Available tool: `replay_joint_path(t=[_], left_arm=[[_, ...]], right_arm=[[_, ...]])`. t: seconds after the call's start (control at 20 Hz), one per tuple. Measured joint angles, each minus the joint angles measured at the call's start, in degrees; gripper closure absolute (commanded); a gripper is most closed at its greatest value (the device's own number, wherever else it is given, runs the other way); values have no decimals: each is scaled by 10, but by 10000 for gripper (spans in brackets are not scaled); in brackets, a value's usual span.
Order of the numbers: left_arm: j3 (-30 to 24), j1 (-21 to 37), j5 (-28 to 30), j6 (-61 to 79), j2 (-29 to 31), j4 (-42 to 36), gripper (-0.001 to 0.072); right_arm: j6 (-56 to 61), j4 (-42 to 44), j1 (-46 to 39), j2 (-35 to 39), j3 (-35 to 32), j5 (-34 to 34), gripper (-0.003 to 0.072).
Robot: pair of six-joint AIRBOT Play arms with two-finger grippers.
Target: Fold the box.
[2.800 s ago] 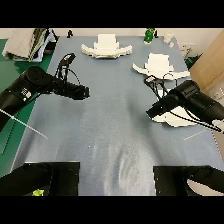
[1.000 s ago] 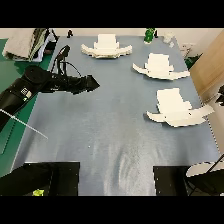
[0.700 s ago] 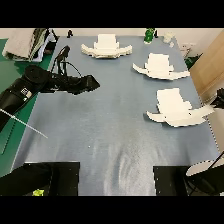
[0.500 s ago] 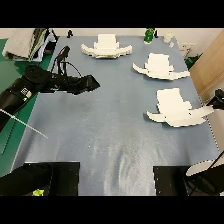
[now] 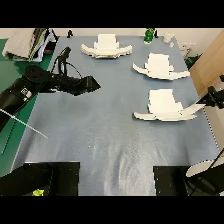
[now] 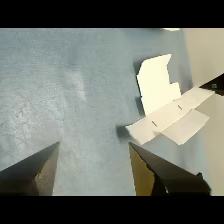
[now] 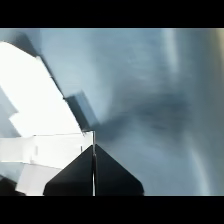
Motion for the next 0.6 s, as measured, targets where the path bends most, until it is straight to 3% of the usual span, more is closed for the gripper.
replay_joint_path(t=[0.05, 0.1, 0.3, 0.35, 0.6], left_arm=[[0, 0, -6, 0, 0, -2, 512], [0, 0, -15, 0, 0, -2, 591], [0, 0, -28, 0, 0, -6, 607], [0, 0, -31, 0, 0, -7, 694], [0, 0, -87, 14, 8, -6, 697]], right_arm=[[7, 21, 17, 1, -1, 0, 684], [11, 40, 35, 5, -3, -1, 684], [36, 75, 133, 59, -49, 24, 685], [44, 80, 161, 85, -75, 43, 686], [89, 82, 290, 266, -278, 157, 685]])
